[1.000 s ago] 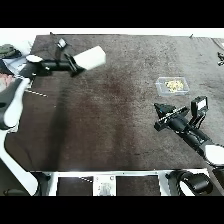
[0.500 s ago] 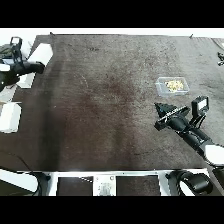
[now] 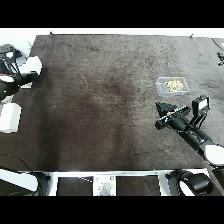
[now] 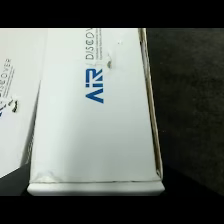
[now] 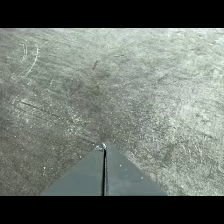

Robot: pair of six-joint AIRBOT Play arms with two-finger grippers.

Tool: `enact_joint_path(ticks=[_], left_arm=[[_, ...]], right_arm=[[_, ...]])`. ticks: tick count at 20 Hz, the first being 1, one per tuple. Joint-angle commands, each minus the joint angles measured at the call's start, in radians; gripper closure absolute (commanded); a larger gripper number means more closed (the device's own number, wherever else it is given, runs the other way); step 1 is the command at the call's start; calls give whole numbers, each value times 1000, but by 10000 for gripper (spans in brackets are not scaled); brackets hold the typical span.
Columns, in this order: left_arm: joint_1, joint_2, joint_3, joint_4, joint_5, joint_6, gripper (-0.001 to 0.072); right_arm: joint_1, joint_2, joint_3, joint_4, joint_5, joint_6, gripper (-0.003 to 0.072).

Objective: Fold the box and place the chain.

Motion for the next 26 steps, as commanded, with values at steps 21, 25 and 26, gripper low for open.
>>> enact_joint_path(ticks=[21, 25, 26], left_arm=[[-40, -72, 16, 64, 39, -15, 394], [-40, -72, 16, 64, 46, -26, -3], [-40, -71, 16, 64, 47, -26, -4]], right_arm=[[0, 1, 0, 11, -24, 0, 698], [0, 1, 0, 11, -66, 0, 698], [0, 1, 0, 11, -77, 0, 698]])
